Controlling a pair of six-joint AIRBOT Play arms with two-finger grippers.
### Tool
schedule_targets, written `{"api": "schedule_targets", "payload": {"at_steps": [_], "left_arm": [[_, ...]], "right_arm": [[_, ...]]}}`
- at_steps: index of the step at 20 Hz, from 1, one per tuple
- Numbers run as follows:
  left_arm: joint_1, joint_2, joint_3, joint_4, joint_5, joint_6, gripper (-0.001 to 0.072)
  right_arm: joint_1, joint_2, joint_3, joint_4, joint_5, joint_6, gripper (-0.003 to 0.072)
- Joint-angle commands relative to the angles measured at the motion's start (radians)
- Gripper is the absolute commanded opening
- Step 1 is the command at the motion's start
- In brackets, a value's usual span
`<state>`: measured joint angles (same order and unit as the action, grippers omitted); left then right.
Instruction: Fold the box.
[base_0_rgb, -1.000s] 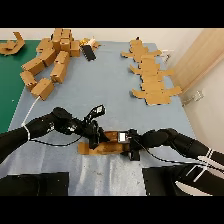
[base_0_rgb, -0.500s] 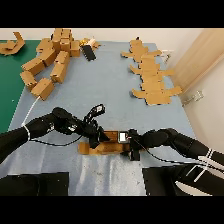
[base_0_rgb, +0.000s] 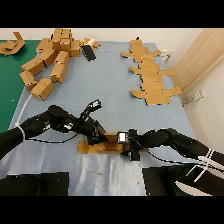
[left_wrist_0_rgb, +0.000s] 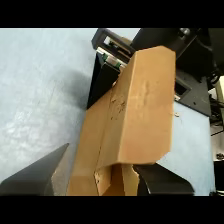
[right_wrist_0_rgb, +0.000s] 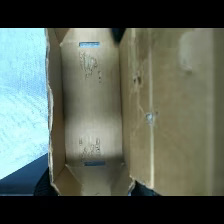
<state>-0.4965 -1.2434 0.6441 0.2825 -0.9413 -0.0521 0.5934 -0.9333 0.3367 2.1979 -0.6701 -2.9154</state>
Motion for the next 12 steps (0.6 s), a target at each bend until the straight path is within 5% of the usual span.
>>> {"api": "schedule_targets", "payload": {"at_steps": [1,2,4,5,6,7,9,12], "left_arm": [[0.051,0.097,0.001,0.197,-0.013,-0.186,0.0532],[0.06,0.139,0.001,0.291,-0.012,-0.288,0.0633],[0.064,0.212,0.001,0.484,-0.023,-0.554,0.0614],[0.061,0.237,0.001,0.544,-0.056,-0.657,0.0463],[0.061,0.256,0.001,0.574,-0.127,-0.724,0.0111],[0.06,0.264,0.001,0.575,-0.201,-0.728,0.0019],[0.05,0.265,0.0,0.543,-0.284,-0.758,0.001],[0.0,0.265,-0.001,0.423,-0.252,-0.773,0.0009]], "right_arm": [[-0.001,0.0,0.001,0.001,0.0,0.001,0.0507],[-0.001,0.0,0.001,0.001,0.0,0.001,0.0507],[-0.001,0.0,0.001,0.001,0.0,0.001,0.0507],[-0.001,0.0,0.001,0.001,-0.001,0.001,0.0507],[-0.001,0.0,0.001,0.002,0.0,0.001,0.0506],[-0.001,0.0,0.001,0.002,0.0,0.001,0.0507],[-0.001,0.0,0.001,0.001,0.0,0.001,0.0507],[-0.001,0.0,0.001,0.001,0.0,0.001,0.0506]]}}
